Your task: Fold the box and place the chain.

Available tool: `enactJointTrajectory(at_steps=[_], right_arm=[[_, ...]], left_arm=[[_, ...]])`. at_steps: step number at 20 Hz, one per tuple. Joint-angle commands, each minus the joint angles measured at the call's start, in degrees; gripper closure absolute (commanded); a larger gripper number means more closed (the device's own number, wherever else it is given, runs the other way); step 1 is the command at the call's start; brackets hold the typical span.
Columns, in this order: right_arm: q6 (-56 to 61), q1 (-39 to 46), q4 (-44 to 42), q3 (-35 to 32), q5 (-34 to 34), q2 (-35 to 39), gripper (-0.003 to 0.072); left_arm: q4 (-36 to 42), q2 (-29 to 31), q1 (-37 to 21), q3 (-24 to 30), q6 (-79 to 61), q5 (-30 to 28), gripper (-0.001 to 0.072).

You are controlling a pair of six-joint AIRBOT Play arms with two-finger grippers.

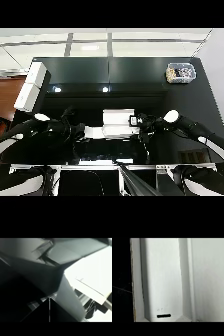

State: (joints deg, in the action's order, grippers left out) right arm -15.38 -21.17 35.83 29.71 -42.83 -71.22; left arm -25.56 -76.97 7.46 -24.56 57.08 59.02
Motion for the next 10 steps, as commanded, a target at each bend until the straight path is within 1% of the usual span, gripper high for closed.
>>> enactJointTrajectory(at_steps=[1,2,3,4,5,8,10], right_arm=[[0.0,-0.02,-0.02,0.02,0.0,0.0,0.0673],[0.0,-0.02,-0.02,0.02,0.0,0.0,0.0674],[0.0,-0.02,-0.02,0.02,0.0,0.0,0.0674],[0.0,-0.02,-0.02,0.02,0.0,0.0,0.0674],[0.0,-0.02,-0.02,0.02,0.0,0.0,0.0673],[0.0,-0.02,-0.02,0.02,0.0,0.0,0.0674],[0.0,-0.02,-0.02,0.02,0.0,0.0,0.0674]], left_arm=[[3.45,-1.36,2.51,-2.93,-6.6,2.69,0.0678],[3.87,-1.36,2.51,-3.74,-6.58,3.65,0.062],[4.02,-1.36,2.51,-4.48,-6.58,4.57,0.0418],[4.02,-1.36,2.51,-5.18,-6.51,5.16,0.0167],[4.02,-1.36,2.51,-5.92,-6.49,5.81,0.0066],[5.6,-1.36,3.45,-7.72,-6.29,6.4,0.0066],[5.68,-1.36,5.75,-9.57,-6.23,5.88,0.0066]])
